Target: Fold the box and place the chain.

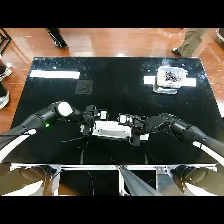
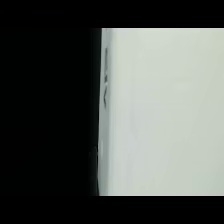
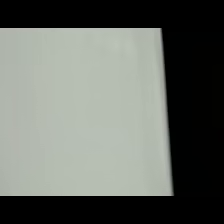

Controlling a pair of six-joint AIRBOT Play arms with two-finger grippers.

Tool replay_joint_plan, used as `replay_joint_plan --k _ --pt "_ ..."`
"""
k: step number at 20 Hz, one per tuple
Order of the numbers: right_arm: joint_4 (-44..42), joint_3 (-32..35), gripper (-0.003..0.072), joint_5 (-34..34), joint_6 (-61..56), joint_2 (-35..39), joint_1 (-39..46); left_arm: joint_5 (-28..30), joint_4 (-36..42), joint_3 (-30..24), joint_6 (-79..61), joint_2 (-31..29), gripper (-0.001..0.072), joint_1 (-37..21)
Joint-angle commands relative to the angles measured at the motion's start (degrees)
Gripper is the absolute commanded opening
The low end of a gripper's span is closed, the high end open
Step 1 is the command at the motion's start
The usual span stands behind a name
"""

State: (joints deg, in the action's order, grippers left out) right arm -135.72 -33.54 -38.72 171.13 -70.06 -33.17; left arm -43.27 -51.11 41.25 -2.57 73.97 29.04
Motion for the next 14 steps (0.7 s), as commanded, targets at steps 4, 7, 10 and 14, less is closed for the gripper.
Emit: replay_joint_plan --k 4,7,10,14 --pt "0.3 -0.1 0.0648 1.2 0.0 -0.1 -0.1 -1.1 0.3 0.5 1.5 0.0 0.0018 0.0" --pt "0.3 -0.1 0.0647 1.2 0.0 -0.6 -0.1 -2.3 0.3 0.5 1.5 0.0 0.0018 0.0" --pt "0.3 -0.1 0.0582 2.7 0.0 -1.2 -0.2 -2.6 -0.3 0.5 1.6 0.1 0.0018 0.0" --pt "0.3 -0.1 0.0582 2.9 0.0 -1.2 -0.2 -5.0 -2.6 0.5 1.7 1.0 0.0018 0.0"
